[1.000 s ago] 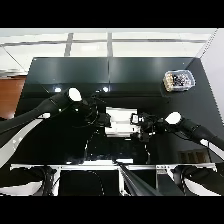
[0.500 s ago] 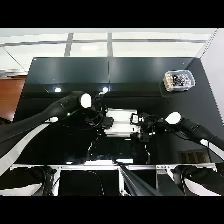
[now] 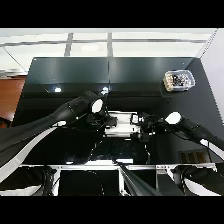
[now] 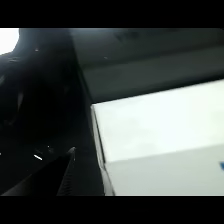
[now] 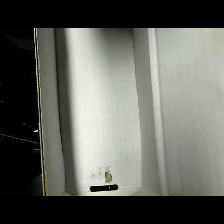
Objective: Fold the box and place the chain.
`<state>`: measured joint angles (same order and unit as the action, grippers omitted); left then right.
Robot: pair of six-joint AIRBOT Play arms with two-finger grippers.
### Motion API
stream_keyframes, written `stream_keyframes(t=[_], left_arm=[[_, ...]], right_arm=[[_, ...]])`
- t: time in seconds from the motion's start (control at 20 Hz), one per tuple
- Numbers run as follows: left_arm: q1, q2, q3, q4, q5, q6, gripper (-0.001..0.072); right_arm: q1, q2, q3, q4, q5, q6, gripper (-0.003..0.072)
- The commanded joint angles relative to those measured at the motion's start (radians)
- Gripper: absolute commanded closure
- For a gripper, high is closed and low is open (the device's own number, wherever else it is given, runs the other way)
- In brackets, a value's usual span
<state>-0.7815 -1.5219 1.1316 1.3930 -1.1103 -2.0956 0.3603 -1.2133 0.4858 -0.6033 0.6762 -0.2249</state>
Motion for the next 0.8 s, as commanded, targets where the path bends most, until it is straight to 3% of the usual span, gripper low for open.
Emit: stream_keyframes(t=[0.0,0.3,0.75], left_arm=[[-0.017,-0.019,0.005,0.055,-0.028,-0.113,0.0356],[-0.079,-0.037,0.049,0.165,-0.036,-0.187,0.0356],[-0.101,-0.079,0.097,0.169,-0.079,-0.197,0.0361]], right_arm=[[0.001,-0.001,0.0,0.0,0.0,0.0,0.0499],[0.001,-0.001,0.0,0.0,0.0,0.0,0.05],[0.001,-0.001,0.0,0.0,0.0,0.0,0.05]])
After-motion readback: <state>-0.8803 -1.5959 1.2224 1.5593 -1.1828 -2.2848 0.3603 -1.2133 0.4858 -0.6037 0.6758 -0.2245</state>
